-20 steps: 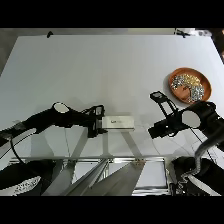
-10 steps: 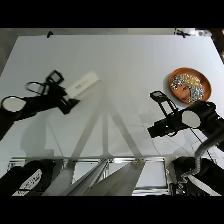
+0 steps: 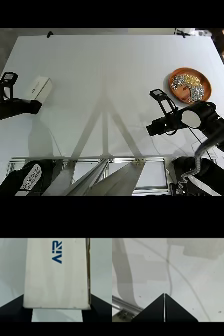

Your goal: Fold the box and place the chain.

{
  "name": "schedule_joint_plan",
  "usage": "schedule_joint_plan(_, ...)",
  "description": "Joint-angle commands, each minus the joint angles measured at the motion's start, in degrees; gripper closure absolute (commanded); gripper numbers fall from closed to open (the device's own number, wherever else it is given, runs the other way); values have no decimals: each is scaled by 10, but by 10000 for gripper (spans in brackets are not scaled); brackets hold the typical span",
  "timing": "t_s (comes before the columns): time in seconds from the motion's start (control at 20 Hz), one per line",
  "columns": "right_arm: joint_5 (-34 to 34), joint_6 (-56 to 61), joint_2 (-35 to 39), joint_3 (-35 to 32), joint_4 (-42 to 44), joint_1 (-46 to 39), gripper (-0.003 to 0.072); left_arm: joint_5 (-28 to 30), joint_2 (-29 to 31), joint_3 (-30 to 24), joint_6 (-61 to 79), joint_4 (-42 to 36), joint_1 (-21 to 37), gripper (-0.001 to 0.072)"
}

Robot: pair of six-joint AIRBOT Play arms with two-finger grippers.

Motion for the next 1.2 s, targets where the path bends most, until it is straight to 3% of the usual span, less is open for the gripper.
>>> schedule_joint_plan(0.0, -11, 0, 1, 0, 3, 0, 675, -32, -28, 0, -40, 44, 23, 703)
schedule_joint_plan(0.15, -10, 0, 1, 0, 3, 0, 675, -42, -63, 0, -40, 50, 23, 668)
schedule_joint_plan(0.2, -10, 0, 1, 0, 3, 0, 675, -46, -72, 0, -39, 51, 23, 555)
schedule_joint_plan(0.25, -10, 0, 1, 0, 3, 0, 675, -50, -81, 0, -40, 51, 23, 352)
schedule_joint_plan(0.3, -10, 0, 1, 0, 3, 0, 675, -51, -87, 0, -40, 51, 23, 206)
schedule_joint_plan(0.35, -10, 0, 1, 0, 3, 0, 675, -52, -88, 0, -39, 51, 23, 115)
schedule_joint_plan(0.55, -10, 0, 1, 0, 3, 0, 675, -56, -73, 0, -40, 51, 23, 53)
schedule_joint_plan(0.6, -10, 0, 1, 0, 3, 0, 675, -59, -61, 0, -39, 51, 23, 4)
schedule_joint_plan(1.0, -10, 0, 1, 0, 3, 0, 675, -74, 97, 0, -39, 51, 23, 12)
schedule_joint_plan(1.15, -10, 0, 1, 0, 3, 0, 675, -76, 125, 0, -39, 50, 23, 13)
